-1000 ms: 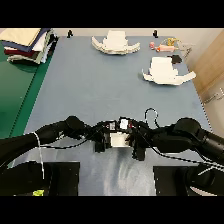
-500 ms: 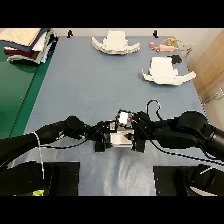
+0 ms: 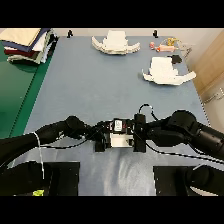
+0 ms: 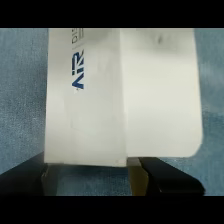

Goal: Fold the box.

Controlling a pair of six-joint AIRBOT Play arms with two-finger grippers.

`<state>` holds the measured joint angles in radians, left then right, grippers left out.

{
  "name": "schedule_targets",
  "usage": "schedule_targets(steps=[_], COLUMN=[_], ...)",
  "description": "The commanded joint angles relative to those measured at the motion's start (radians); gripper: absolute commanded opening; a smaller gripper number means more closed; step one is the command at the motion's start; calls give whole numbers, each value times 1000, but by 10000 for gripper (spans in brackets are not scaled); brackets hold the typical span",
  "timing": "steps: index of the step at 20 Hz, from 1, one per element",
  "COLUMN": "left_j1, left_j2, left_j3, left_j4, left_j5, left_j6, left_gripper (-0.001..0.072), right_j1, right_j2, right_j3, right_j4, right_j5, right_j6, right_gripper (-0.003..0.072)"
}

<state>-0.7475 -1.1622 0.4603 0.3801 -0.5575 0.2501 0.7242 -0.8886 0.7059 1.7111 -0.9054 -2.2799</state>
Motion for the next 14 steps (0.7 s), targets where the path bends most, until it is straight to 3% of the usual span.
schedule_targets(steps=[1, 10, 14], left_j1=[0, 0, 0], left_j2=[0, 0, 0], left_j3=[0, 0, 0], left_j4=[0, 0, 0], left_j5=[0, 0, 0], left_j6=[0, 0, 0], left_gripper=[527, 527, 527], right_j1=[1, 0, 1], right_j2=[-59, -70, -33], right_j3=[0, 1, 1], right_j4=[58, 57, 58], right_j5=[-27, 33, -56], right_j6=[-63, -37, 45], right_gripper=[485, 483, 477])
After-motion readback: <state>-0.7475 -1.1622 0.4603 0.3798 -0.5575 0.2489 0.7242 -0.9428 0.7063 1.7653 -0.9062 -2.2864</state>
